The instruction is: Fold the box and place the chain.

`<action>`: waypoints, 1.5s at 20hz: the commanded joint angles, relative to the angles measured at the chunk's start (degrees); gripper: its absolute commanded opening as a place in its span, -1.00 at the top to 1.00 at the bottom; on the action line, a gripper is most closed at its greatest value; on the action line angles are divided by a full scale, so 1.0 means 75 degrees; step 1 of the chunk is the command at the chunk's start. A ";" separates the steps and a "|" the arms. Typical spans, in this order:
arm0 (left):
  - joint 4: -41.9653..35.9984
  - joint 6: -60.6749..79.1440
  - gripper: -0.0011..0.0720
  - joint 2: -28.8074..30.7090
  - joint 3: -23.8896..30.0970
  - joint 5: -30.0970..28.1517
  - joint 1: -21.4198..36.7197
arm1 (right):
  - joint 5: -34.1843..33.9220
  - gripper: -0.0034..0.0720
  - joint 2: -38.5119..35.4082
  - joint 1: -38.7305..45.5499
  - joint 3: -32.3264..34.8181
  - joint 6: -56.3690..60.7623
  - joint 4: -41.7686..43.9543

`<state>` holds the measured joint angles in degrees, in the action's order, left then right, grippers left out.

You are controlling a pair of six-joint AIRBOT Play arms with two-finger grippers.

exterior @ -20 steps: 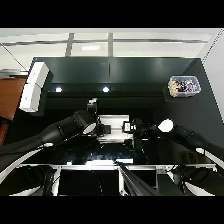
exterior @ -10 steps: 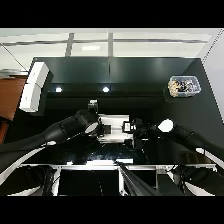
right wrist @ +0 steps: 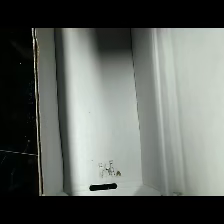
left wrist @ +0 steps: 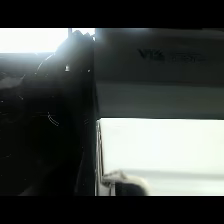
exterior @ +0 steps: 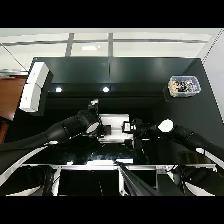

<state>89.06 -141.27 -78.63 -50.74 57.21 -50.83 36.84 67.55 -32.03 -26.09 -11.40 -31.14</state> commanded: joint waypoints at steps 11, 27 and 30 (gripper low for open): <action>-0.0166 0.0192 0.88 -0.0029 -0.0061 -0.0003 0.0000 | 0.0000 -0.55 0.0006 -0.0009 -0.0006 0.0003 0.0000; -0.0181 0.0210 0.62 -0.0152 -0.0157 -0.0026 0.0000 | 0.0000 -0.55 0.0006 -0.0009 -0.0006 0.0003 0.0000; -0.0189 0.0242 0.88 -0.0160 -0.0175 -0.0169 -0.0067 | 0.0000 -0.55 0.0003 -0.0009 -0.0006 0.0003 0.0000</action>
